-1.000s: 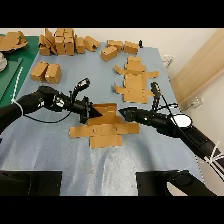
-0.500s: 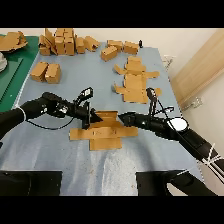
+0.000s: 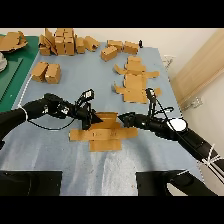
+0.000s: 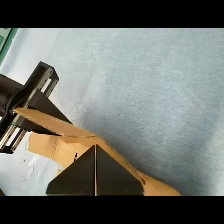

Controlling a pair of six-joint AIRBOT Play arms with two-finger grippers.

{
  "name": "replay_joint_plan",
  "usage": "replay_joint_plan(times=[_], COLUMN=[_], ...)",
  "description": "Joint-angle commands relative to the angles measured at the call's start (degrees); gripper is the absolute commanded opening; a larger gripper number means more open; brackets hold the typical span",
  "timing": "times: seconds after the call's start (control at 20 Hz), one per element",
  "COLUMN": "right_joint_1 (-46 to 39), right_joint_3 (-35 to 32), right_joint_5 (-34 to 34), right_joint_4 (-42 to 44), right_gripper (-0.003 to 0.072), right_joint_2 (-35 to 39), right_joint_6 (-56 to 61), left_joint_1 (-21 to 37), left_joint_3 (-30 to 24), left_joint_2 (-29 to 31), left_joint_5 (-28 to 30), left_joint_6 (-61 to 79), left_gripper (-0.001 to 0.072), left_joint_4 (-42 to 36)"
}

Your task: Fold the box.

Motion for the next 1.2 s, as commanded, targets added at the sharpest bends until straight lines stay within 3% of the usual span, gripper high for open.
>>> replay_joint_plan(times=[0.0, 0.6, 1.15], right_joint_1=[0.0, 0.0, 0.0], right_joint_3=[0.0, 0.0, 0.0], right_joint_5=[-0.3, -0.7, -0.7], right_joint_4=[-0.4, -0.5, -1.1], right_gripper=[0.0001, 0.0001, 0.0001], right_joint_2=[0.0, 0.0, 0.0], right_joint_6=[0.0, 0.5, 0.5], left_joint_1=[-0.3, -2.0, -2.5], left_joint_3=[0.2, 0.4, 0.4], left_joint_2=[0.0, -0.7, -0.7], left_joint_5=[-1.8, -1.1, -4.4], left_joint_6=[1.2, 2.9, 0.7], left_gripper=[0.0013, 0.0013, 0.0012], left_joint_4=[0.0, 0.1, 3.1])
